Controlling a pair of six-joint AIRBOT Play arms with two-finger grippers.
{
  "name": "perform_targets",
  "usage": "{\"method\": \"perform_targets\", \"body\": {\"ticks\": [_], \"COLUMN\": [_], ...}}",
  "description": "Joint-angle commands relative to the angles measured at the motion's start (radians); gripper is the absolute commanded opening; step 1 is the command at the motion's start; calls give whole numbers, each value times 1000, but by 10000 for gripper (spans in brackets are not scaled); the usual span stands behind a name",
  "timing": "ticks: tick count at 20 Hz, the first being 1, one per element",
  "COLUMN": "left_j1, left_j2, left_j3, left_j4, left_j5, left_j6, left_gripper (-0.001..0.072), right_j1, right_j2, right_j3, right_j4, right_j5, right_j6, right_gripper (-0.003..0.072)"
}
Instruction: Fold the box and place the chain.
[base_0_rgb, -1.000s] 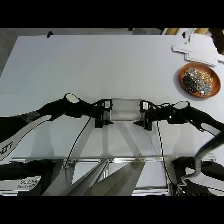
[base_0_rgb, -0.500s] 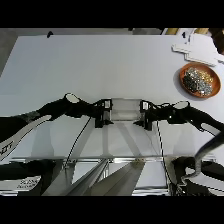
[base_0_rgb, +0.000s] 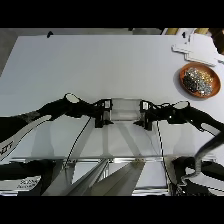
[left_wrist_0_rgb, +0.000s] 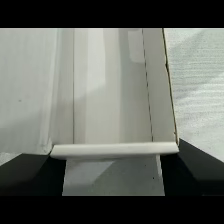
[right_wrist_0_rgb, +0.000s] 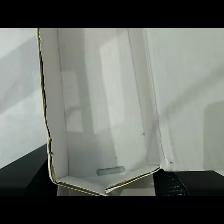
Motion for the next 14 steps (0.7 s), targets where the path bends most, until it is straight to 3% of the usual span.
{"method": "perform_targets", "body": {"ticks": [1, 8, 9, 10, 11, 14], "left_j1": [1, 1, 1, 1, 1, 0], "left_j2": [0, 0, 0, 0, 0, 0], "left_j3": [0, 0, 0, 0, 0, 0], "left_j4": [0, 0, 0, 0, 0, 0], "left_j5": [0, 0, 0, 0, 0, -1], "left_j6": [0, 0, 0, 0, 0, 0], "left_gripper": [9, 9, 9, 9, 9, 9], "right_j1": [0, 0, 0, 0, 0, 0], "right_j2": [1, 1, 1, 2, 5, 44], "right_j3": [0, 0, 0, 0, 0, 0], "right_j4": [0, -8, -8, -8, -7, -55], "right_j5": [0, 2, 2, 0, -8, -20], "right_j6": [0, -4, 0, 5, 5, 91], "right_gripper": [298, 299, 359, 576, 706, 704]}}
